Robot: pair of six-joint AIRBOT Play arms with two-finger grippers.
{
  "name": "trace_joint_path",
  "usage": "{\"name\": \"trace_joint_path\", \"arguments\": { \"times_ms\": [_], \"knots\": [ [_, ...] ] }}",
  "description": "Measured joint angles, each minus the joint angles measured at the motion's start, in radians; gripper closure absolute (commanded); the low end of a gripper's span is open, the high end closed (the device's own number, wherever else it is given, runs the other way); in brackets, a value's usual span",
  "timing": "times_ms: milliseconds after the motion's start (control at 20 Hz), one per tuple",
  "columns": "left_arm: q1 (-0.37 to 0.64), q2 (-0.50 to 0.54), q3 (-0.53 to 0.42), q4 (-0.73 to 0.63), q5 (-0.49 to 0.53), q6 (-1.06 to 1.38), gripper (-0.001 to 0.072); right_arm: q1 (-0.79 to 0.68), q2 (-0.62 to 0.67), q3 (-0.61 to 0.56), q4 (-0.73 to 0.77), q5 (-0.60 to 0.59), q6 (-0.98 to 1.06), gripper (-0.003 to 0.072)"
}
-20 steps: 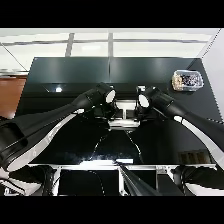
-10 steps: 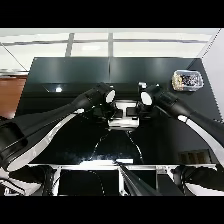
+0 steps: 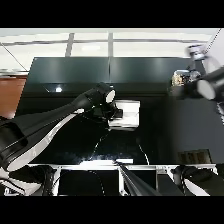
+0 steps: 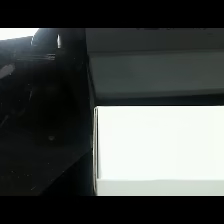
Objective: Fold the box and place the chain.
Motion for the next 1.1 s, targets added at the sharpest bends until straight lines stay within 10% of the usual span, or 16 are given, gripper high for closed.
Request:
{"name": "trace_joint_path", "arguments": {
  "times_ms": [100,450,800,1100],
  "knots": [
    [0.000,0.000,0.000,0.000,0.000,0.000,0.0681,-0.136,0.013,-0.023,-0.066,-0.094,0.000,-0.0034],
    [0.000,0.000,0.000,0.000,0.000,-0.002,0.0681,-0.492,-0.260,0.035,0.248,-0.399,-0.023,-0.0034],
    [0.000,0.000,0.000,0.000,0.000,-0.001,0.0681,-0.565,-0.686,0.474,0.637,-0.202,0.029,0.0126],
    [0.000,0.000,0.000,0.000,0.000,0.000,0.0681,-0.578,-0.799,0.586,0.715,-0.172,0.127,0.0135]
  ]
}}
